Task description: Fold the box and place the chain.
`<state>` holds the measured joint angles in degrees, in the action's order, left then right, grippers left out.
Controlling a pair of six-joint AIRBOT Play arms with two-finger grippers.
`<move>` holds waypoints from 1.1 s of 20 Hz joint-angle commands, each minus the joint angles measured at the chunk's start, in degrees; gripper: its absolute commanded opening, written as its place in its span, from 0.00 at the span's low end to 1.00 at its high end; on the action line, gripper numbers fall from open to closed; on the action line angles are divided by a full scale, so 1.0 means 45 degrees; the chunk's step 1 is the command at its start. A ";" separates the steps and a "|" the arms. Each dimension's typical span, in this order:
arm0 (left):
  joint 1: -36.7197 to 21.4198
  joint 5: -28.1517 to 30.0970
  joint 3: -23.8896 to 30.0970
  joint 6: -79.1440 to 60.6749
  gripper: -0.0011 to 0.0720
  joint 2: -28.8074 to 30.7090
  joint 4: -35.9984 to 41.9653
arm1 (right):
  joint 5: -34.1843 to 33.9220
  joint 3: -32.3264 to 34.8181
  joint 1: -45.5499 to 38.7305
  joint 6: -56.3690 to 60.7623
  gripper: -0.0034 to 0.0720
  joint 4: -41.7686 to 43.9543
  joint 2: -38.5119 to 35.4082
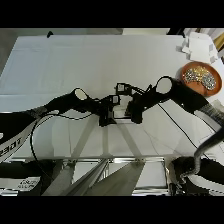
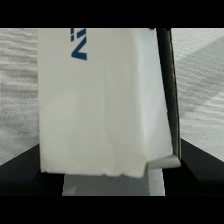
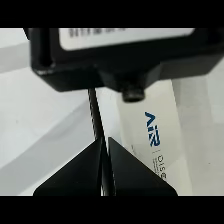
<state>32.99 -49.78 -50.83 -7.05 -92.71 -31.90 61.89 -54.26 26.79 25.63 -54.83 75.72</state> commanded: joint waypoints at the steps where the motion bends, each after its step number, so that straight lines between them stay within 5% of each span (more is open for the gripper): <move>1: -0.0010 0.0005 0.0005 0.0005 0.39 0.0005 -0.0005 | 0.0092 0.0015 0.0063 0.0010 0.10 -0.0039 0.0005; 14: -0.0010 0.0005 0.0005 0.0005 0.39 0.0005 -0.0005 | 0.0073 0.0287 0.0068 0.0194 0.10 -0.0053 0.0024; 17: -0.0010 0.0005 0.0005 0.0005 0.39 0.0005 -0.0005 | 0.0238 0.0287 0.0063 0.0189 0.13 -0.0087 -0.0068; 19: -0.0010 0.0010 0.0005 0.0005 0.39 0.0010 0.0000 | 0.0058 0.0287 0.0063 0.0194 0.23 -0.0107 -0.0291; 22: -0.0010 0.0005 0.0005 0.0005 0.39 0.0005 0.0000 | -0.0199 0.0287 0.0063 0.0189 0.22 -0.0189 -0.0636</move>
<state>32.99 -49.76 -50.83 -7.14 -92.71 -31.97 61.95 -52.97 27.00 26.55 -55.57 74.02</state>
